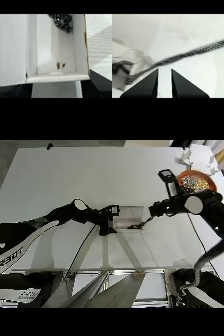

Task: Fold the box and place the chain.

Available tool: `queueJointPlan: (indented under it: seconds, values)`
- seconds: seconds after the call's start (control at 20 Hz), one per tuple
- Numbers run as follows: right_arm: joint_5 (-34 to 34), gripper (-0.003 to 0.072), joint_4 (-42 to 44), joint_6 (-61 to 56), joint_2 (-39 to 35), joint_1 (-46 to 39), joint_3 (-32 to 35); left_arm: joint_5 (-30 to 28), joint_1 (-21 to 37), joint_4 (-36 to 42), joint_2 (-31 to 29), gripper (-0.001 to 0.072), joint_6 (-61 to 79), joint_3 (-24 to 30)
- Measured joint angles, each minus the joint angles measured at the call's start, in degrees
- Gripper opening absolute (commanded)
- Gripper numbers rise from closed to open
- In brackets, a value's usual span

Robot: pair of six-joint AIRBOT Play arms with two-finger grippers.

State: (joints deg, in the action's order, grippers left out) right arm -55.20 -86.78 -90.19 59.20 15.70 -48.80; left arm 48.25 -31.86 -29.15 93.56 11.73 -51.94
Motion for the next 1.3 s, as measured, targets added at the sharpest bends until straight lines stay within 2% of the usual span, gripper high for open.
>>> queueJointPlan:
  seconds: [0.25, 0.35, 0.55, 0.85, 0.95, 1.05, 1.2, 1.3]
  values:
    - [0.52, 0.0209, -3.32, 0.0, 5.7, -6.43, -0.02, -0.02, 0.0, 0.0, -0.02, 0.0207, 0.02, 0.0]
    - [0.7, 0.0312, -3.23, 0.0, 8.94, -6.91, -0.02, 0.0, 0.0, 0.0, 0.0, 0.0207, 0.0, 0.0]
    - [2.19, 0.0313, -3.04, -1.38, 14.03, -6.58, 0.0, 0.0, 0.0, 0.0, 0.0, 0.0207, 0.0, 0.0]
    - [5.7, 0.0307, -0.85, -4.39, 17.7, -6.1, -0.02, 0.0, 0.0, 0.0, 0.0, 0.0207, 0.02, 0.0]
    - [6.23, 0.0277, -0.15, -5.01, 18.91, -6.05, 0.0, 0.0, 0.0, -0.02, 0.0, 0.0207, 0.02, 0.0]
    - [6.51, 0.0189, 0.37, -5.44, 19.74, -6.05, -0.02, 0.0, 0.0, -0.02, 0.0, 0.0207, 0.0, 0.0]
    - [7.08, 0.0144, 0.96, -5.79, 20.26, -6.05, -0.02, -0.02, 0.0, 0.0, 0.0, 0.0207, 0.0, 0.0]
    - [7.52, 0.001, 1.2, -5.84, 20.46, -6.03, 0.0, -0.02, 0.0, 0.0, 0.0, 0.0207, 0.0, 0.0]
